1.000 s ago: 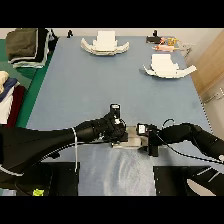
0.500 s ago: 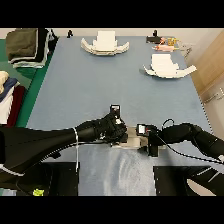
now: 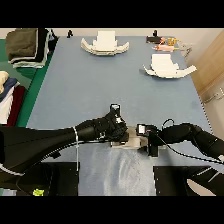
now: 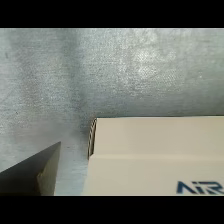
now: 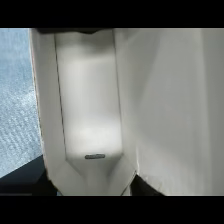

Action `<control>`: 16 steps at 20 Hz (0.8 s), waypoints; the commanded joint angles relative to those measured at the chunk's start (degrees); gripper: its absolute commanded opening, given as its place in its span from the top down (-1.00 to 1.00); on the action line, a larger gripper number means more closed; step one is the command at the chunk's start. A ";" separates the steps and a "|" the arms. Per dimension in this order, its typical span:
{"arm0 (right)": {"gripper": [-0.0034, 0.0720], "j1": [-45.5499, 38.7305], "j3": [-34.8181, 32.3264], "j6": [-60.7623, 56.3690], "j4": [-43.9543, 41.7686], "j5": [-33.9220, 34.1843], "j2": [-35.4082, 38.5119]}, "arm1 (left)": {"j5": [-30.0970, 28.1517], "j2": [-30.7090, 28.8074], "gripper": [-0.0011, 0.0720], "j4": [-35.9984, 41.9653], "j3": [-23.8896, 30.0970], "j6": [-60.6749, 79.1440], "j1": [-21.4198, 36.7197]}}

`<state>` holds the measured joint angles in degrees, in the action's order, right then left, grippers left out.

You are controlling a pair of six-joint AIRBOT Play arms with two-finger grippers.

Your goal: Fold the box.

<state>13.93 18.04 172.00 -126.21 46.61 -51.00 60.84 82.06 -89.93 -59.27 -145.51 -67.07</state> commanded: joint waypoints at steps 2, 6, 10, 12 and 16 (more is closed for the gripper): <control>-0.43 0.02 0.04 -0.02 -0.02 -0.07 0.00 | 0.33 0.11 -0.78 -0.59 -0.87 -0.04 0.33; -0.43 0.02 0.04 -0.02 -0.02 -0.07 0.00 | 3.76 -0.07 -0.78 0.15 -1.46 0.04 0.33; -0.43 0.02 0.04 -0.04 -0.02 -0.07 -0.02 | 15.21 -4.50 -0.78 -1.79 -6.34 2.01 0.76; -0.43 0.02 0.02 -0.04 -0.02 -0.07 -0.02 | 19.67 -7.54 -0.78 -2.69 -7.41 2.49 0.74; -0.43 0.02 0.02 -0.04 -0.02 -0.07 -0.02 | 32.76 -12.52 0.12 -2.62 -7.43 4.33 0.76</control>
